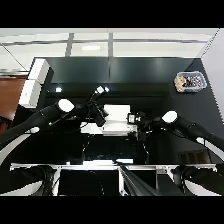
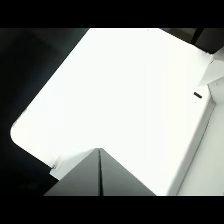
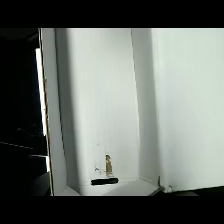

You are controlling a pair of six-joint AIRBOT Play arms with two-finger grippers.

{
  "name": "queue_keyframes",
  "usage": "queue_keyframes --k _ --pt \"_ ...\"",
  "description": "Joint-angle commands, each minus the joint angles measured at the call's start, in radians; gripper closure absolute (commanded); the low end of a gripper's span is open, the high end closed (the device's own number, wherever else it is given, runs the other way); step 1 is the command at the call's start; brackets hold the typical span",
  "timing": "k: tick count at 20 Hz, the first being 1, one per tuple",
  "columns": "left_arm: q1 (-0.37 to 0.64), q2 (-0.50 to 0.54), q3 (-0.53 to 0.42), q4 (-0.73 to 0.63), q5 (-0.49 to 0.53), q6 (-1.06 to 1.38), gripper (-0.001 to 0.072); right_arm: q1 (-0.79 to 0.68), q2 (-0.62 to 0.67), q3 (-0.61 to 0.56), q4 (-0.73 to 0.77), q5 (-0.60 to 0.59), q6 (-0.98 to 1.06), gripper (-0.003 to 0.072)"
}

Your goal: Fold the box and place the chain.

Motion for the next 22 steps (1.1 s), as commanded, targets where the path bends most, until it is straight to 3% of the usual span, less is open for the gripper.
queue_keyframes --k 1,7,11,14,17,19,20,21,22 --pt "-0.001 -0.053 0.008 0.007 -0.07 -0.008 0.0683 0.0 -0.001 0.0 0.0 0.001 0.0 0.056" --pt "0.018 -0.034 0.056 0.071 -0.034 -0.008 0.0683 0.0 -0.001 0.0 0.0 0.0 0.0 0.056" --pt "0.1 0.113 0.069 0.183 -0.099 -0.056 0.0684 0.0 -0.001 0.0 0.0 0.0 0.0 0.056" --pt "0.192 0.248 0.023 0.262 -0.208 -0.113 0.0683 0.0 -0.001 0.0 0.0 0.0 0.0 0.056" --pt "0.26 0.333 -0.05 0.238 -0.463 -0.062 0.0681 0.0 -0.001 0.0 0.0 0.0 0.0 0.056" --pt "0.267 0.341 -0.09 0.241 -0.559 0.064 0.0655 0.0 -0.001 0.0 0.0 0.0 0.0 0.056" --pt "0.259 0.34 -0.114 0.238 -0.536 0.121 0.0383 0.0 -0.001 0.0 0.0 0.0 0.0 0.056" --pt "0.246 0.34 -0.14 0.239 -0.467 0.173 -0.0011 0.0 -0.001 0.0 0.0 0.0 0.0 0.056" --pt "0.231 0.338 -0.164 0.238 -0.377 0.188 -0.001 0.0 -0.001 0.0 0.0 0.001 0.0 0.056"
